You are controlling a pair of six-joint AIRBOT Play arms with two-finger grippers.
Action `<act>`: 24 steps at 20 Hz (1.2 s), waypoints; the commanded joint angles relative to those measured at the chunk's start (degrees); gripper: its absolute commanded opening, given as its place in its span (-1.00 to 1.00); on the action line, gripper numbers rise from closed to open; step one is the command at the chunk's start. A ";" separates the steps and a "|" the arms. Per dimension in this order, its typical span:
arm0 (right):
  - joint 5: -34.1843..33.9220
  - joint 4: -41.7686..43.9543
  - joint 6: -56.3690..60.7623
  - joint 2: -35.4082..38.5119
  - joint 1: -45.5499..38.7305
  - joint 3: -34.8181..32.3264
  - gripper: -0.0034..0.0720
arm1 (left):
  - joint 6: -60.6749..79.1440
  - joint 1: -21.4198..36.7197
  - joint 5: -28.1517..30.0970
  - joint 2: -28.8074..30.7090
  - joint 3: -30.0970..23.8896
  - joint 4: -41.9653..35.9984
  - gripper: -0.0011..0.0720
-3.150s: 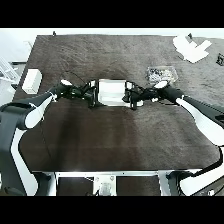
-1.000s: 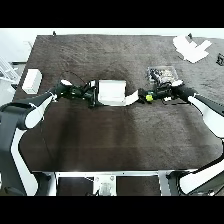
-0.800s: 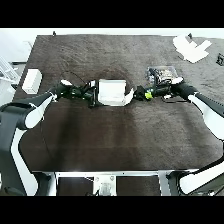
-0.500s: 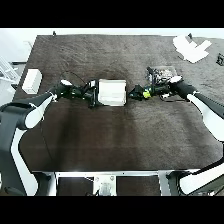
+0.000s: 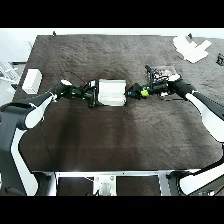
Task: Fold the box and place the chain.
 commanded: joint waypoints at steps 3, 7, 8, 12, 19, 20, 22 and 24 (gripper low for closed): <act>-0.42 -2.14 2.80 -0.02 0.59 0.59 -0.07 | 0.00 0.00 0.00 0.00 0.00 0.02 0.16; -0.26 -10.62 7.41 -0.02 3.13 4.00 0.04 | 0.00 0.00 0.00 0.00 -0.02 0.02 0.15; -0.24 -12.26 8.63 -0.02 3.80 5.11 0.04 | -0.02 0.00 0.02 0.00 0.00 0.02 0.16; 1.95 -20.68 15.04 -0.02 6.12 9.53 0.11 | 0.00 0.00 0.02 0.00 0.00 0.02 0.15; 3.13 -26.18 19.96 -0.07 8.37 10.91 0.16 | -0.02 0.00 0.02 0.00 0.00 0.02 0.15; 3.10 -26.86 20.59 -0.07 8.52 10.91 0.16 | 0.00 0.00 0.02 0.00 0.00 0.02 0.15; 2.95 -27.26 20.74 -0.07 8.87 11.10 0.16 | 0.00 0.00 0.02 0.00 0.00 0.02 0.16; 2.91 -27.74 21.20 -0.07 9.35 11.76 0.16 | -0.02 0.00 0.00 0.00 0.00 0.02 0.15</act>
